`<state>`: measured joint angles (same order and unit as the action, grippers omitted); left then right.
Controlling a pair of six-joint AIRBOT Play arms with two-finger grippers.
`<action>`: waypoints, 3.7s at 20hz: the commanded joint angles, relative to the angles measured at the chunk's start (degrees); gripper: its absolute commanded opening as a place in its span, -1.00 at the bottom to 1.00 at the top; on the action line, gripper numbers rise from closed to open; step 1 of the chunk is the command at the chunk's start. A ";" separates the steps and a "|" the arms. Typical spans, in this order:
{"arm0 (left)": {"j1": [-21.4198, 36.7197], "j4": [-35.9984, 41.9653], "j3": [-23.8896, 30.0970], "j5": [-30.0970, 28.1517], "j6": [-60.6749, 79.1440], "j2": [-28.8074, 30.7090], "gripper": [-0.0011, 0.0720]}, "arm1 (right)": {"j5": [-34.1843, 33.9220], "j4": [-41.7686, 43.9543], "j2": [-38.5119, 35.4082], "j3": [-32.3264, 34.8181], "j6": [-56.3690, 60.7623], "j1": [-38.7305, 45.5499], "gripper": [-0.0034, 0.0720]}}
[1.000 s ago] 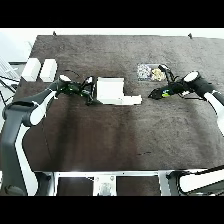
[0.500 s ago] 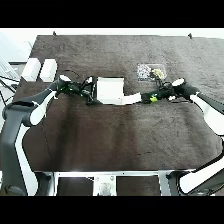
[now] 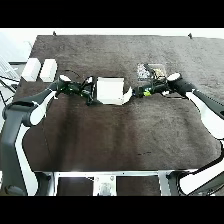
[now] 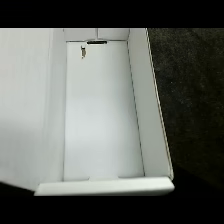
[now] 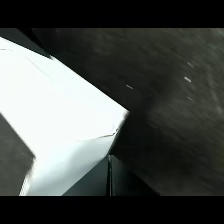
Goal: Fold the box and place the chain.
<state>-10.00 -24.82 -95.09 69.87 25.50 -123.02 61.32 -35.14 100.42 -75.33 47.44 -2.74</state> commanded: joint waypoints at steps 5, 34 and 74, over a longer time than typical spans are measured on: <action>0.04 -0.02 0.00 0.00 0.02 -0.02 -0.18 | 0.24 0.63 -1.16 -0.33 0.11 -1.75 -0.32; 0.04 0.00 0.00 0.00 0.02 -0.02 -0.18 | -1.05 -15.80 1.60 -9.55 22.88 -10.54 0.33; 0.04 0.00 0.00 -0.26 0.02 -0.02 -0.18 | 9.03 -52.98 13.53 -26.47 68.67 -22.62 -0.40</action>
<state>-10.02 -24.77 -95.09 69.60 25.52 -123.02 70.32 -88.03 113.62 -101.82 113.86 -25.06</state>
